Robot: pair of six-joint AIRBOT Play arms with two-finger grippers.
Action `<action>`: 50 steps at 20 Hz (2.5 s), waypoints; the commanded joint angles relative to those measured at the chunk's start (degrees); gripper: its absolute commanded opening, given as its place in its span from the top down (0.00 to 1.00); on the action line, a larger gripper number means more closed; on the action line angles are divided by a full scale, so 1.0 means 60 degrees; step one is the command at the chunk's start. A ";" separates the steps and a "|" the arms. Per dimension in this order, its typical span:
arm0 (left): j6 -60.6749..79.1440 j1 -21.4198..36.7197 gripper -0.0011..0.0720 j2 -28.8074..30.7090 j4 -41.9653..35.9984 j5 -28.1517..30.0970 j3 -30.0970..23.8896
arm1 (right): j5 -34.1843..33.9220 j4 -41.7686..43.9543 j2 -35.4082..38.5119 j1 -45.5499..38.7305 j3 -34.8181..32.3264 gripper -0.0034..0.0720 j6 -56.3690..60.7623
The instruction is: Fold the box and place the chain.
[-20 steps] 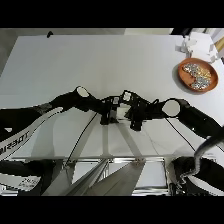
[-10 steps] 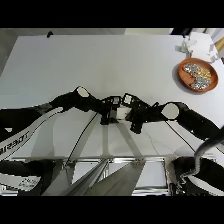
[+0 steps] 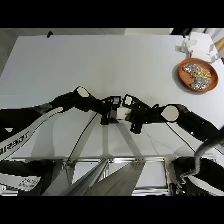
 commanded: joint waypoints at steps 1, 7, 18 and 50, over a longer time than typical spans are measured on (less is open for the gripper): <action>0.0004 0.0004 0.70 -0.0004 0.0000 -0.0011 0.0004 | -0.0219 0.0025 0.0259 -0.0007 0.0076 0.94 -0.0004; 0.0007 0.0004 0.70 -0.0004 0.0000 -0.0007 0.0004 | -0.0062 -0.0506 0.1166 -0.0339 0.0080 0.94 0.0426; 0.0004 0.0004 0.70 -0.0004 0.0000 -0.0015 0.0004 | 0.2962 -0.1606 0.1253 -0.2626 0.0036 0.94 0.1246; 0.0004 0.0004 0.70 -0.0004 0.0000 -0.0011 0.0004 | 0.2670 -0.0882 0.1191 -0.2619 0.0025 0.94 0.1246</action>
